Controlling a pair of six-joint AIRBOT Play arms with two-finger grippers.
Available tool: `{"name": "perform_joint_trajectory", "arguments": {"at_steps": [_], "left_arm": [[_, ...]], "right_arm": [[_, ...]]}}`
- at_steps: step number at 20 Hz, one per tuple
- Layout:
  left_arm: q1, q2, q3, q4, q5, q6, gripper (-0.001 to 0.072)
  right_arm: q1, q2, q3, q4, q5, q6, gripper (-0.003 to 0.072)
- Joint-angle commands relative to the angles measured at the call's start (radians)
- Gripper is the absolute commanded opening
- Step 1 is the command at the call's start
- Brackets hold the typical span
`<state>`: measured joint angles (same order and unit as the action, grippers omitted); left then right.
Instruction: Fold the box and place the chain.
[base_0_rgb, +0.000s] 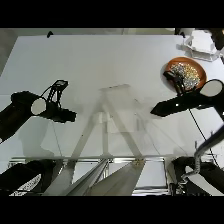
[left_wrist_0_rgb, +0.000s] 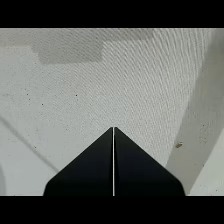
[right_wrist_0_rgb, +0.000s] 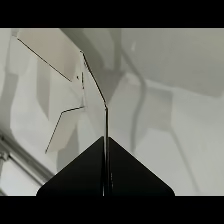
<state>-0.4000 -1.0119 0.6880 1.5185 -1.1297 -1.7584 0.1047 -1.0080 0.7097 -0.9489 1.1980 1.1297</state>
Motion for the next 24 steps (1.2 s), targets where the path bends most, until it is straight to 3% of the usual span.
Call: {"name": "perform_joint_trajectory", "arguments": {"at_steps": [1, 4, 6, 12, 17, 18, 20, 22, 24], "left_arm": [[0.0, -0.001, 0.0, 0.0, 0.0, 0.0, 0.001], [0.0, -0.001, 0.0, 0.0, 0.0, 0.0, 0.001], [0.0, -0.001, 0.0, 0.0, 0.0, 0.0, 0.001], [0.0, -0.001, 0.0, -0.002, 0.001, 0.0, 0.001], [0.0, -0.001, 0.0, 0.005, 0.143, 0.061, 0.0012], [0.0, -0.001, 0.0, 0.005, 0.169, 0.061, 0.011], [0.0, -0.001, 0.0, 0.004, 0.214, 0.061, 0.0553], [0.0, -0.001, 0.0, -0.014, 0.25, 0.109, 0.0571], [0.01, -0.001, 0.002, -0.188, 0.267, 0.327, 0.0546]], "right_arm": [[0.176, 0.099, -0.121, -0.08, -0.23, 0.253, 0.0007], [0.292, 0.195, -0.234, -0.242, -0.376, 0.527, 0.0007], [0.355, 0.238, -0.276, -0.272, -0.426, 0.618, 0.0008], [0.495, 0.242, -0.286, -0.351, -0.483, 0.73, 0.0009], [0.494, 0.242, -0.286, -0.361, -0.481, 0.729, 0.001], [0.494, 0.242, -0.286, -0.361, -0.48, 0.729, 0.001], [0.494, 0.242, -0.286, -0.36, -0.48, 0.729, 0.001], [0.494, 0.242, -0.286, -0.36, -0.48, 0.729, 0.001], [0.494, 0.242, -0.286, -0.357, -0.48, 0.729, 0.001]]}}
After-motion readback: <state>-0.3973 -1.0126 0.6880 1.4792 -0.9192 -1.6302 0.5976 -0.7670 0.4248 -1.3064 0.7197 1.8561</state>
